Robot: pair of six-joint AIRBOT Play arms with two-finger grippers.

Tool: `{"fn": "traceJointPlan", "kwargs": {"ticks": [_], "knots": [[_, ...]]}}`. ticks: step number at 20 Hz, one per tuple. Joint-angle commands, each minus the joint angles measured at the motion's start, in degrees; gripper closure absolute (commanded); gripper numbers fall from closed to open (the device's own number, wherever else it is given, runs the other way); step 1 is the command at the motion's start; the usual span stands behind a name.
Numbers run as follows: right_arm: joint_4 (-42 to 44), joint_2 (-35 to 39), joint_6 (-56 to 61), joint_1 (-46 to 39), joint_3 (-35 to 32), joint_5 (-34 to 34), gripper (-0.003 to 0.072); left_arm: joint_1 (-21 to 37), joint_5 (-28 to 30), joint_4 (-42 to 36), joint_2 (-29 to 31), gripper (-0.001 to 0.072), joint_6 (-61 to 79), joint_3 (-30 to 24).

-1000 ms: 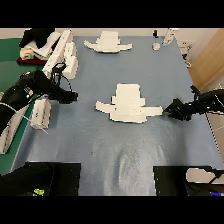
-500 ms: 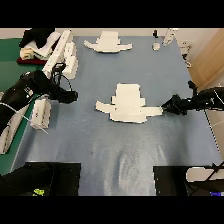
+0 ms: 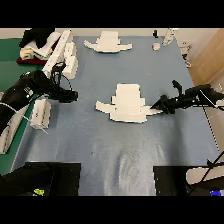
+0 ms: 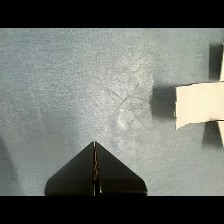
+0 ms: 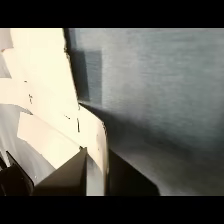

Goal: Fold the box.

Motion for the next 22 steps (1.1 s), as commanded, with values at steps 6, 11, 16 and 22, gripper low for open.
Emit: {"fn": "traceJointPlan", "kwargs": {"ticks": [6,11,16,22], "knots": [[1.0,1.9,0.8,7.5,-0.4,-3.6,0.0687,0.3,-3.3,-4.9,0.0,0.0683,0.4,2.3],[1.6,16.5,1.2,16.7,-16.8,4.2,0.0687,8.2,-16.3,-12.5,0.0,0.0387,6.5,6.1],[1.3,32.0,5.0,24.3,-28.5,14.2,0.0686,18.3,-26.6,-32.6,-1.6,0.0387,18.3,0.6],[0.4,40.0,5.1,32.7,-31.1,23.3,0.0686,15.3,-19.4,-34.1,-4.7,0.0387,23.1,-9.0]]}}
